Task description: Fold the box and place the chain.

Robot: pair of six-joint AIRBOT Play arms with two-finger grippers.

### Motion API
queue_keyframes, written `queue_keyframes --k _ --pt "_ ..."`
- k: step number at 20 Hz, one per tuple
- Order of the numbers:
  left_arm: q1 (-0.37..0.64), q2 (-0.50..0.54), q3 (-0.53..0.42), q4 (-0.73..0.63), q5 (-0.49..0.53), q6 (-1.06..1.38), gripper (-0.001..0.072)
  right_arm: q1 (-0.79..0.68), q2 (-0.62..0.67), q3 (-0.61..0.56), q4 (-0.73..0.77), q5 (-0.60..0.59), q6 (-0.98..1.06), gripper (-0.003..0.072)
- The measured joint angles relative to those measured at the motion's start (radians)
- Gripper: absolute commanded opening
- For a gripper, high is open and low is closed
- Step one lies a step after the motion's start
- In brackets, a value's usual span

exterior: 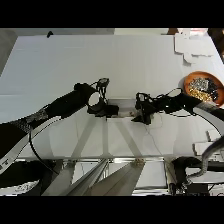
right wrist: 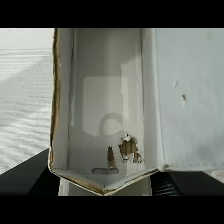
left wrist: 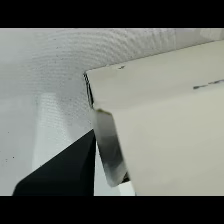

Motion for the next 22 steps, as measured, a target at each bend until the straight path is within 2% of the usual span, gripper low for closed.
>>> queue_keyframes --k 2,4,6,10,14,15,17,18,22 --pt "-0.004 0.0 0.001 -0.001 -0.002 0.0 0.02 0.0 0.0 0.0 0.0 0.0 0.0 0.0431" --pt "-0.006 0.0 0.001 -0.002 -0.005 0.0 0.0131 0.0 0.0 0.0 -0.001 0.001 -0.002 0.0431" --pt "-0.007 0.0 0.001 0.0 -0.006 0.0 0.013 0.0 0.0 0.0 -0.001 0.001 -0.001 0.0431" --pt "-0.008 0.0 0.001 0.002 -0.002 -0.002 0.0005 -0.001 0.0 0.0 0.001 0.001 0.002 0.0431" --pt "-0.008 0.0 0.0 0.006 0.004 0.0 0.0007 -0.001 0.0 0.0 0.002 0.001 0.003 0.0431" --pt "-0.008 0.0 0.0 0.007 0.005 0.001 0.0048 -0.001 0.0 0.0 0.002 0.001 0.002 0.0431" --pt "-0.008 0.0 0.001 0.003 0.01 0.005 0.0307 -0.001 0.0 0.0 0.001 0.0 -0.004 0.0431" --pt "-0.009 0.0 0.001 -0.002 0.016 0.005 0.035 0.0 0.0 0.0 0.002 -0.002 -0.003 0.0431" --pt "-0.008 0.0 0.001 0.009 0.013 0.005 0.0315 0.0 0.0 0.0 0.004 -0.001 0.0 0.0431"
